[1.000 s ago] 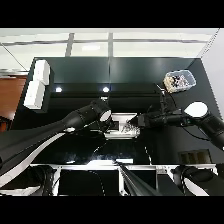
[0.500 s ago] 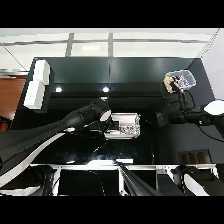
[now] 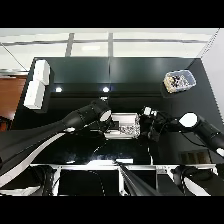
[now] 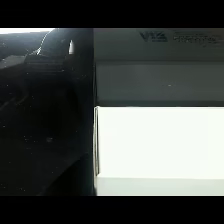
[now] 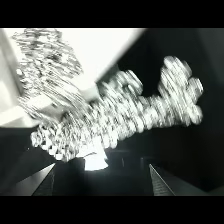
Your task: Fold the box and place the chain.
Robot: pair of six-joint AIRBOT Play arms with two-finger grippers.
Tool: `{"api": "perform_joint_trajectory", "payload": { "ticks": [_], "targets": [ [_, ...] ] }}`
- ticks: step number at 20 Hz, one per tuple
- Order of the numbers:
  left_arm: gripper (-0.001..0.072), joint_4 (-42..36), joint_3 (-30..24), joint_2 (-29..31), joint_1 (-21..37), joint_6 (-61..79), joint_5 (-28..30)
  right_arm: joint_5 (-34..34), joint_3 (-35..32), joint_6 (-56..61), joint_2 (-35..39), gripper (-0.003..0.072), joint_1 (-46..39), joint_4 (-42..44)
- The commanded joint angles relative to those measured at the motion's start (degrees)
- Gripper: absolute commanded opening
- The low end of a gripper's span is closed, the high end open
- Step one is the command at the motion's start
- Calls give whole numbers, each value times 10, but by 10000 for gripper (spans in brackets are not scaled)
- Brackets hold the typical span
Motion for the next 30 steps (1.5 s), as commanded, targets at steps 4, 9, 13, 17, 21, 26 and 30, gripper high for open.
{"api": "perform_joint_trajectory", "payload": {
  "ticks": [4,9,13,17,21,26,30],
  "targets": [
    [31,0,0,0,0,0,0,-47,-5,-146,-28,720,38,68],
    [32,0,0,0,0,0,0,-41,-5,-214,-57,720,38,105],
    [32,0,0,0,0,0,0,-41,-5,-214,-79,720,38,105],
    [32,-2,0,0,0,0,0,-41,-5,-208,-80,185,36,104],
    [32,-2,0,0,0,0,0,-42,-5,-160,-74,54,31,96],
    [31,-2,0,0,0,0,0,-32,1,0,-10,12,-11,39],
    [32,-2,0,0,0,0,0,41,35,122,64,11,-44,20]
  ]
}}
